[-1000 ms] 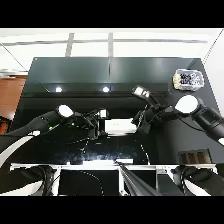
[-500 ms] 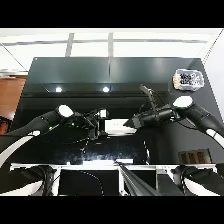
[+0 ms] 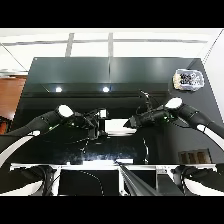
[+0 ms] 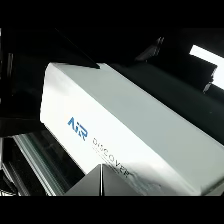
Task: Fold the box and place the chain.
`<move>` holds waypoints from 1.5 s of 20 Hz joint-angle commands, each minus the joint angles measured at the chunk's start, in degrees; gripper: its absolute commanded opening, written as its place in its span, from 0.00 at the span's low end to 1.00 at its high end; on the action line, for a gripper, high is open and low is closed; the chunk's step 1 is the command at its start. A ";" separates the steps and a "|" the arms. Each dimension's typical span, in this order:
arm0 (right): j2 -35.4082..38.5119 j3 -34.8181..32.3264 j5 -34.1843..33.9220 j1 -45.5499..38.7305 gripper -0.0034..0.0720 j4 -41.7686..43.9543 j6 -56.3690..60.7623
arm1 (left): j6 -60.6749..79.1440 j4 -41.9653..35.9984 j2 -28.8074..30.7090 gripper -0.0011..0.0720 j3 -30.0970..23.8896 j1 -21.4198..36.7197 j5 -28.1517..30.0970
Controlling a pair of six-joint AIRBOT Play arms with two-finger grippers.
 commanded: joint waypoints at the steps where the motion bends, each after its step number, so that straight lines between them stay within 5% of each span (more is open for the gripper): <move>1: 0.11 1.31 2.64 -0.13 0.09 0.22 -0.98 | 0.02 -0.04 -0.04 0.68 0.02 0.00 0.09; 5: 6.51 5.70 8.94 -4.98 0.10 0.48 -1.01 | 0.04 0.20 0.63 0.73 0.04 0.00 1.05; 7: 11.39 6.36 9.22 -9.35 0.10 -0.13 -0.11 | -1.29 1.97 2.36 0.99 0.07 0.04 1.16; 12: 21.66 6.36 14.80 -21.00 0.10 -7.61 3.37 | -15.91 14.62 9.88 0.99 0.07 0.24 -2.93; 16: 23.78 6.34 15.45 -26.47 0.10 -9.40 3.54 | -28.41 14.64 15.30 0.98 0.87 -0.37 -8.81; 25: 23.78 6.34 13.05 -26.43 0.10 -9.20 3.39 | -33.40 14.58 2.08 0.98 14.88 -7.13 -6.38; 30: 23.78 6.34 12.98 -26.43 0.10 -9.22 3.30 | -29.22 14.75 -1.57 0.98 15.93 -10.12 0.94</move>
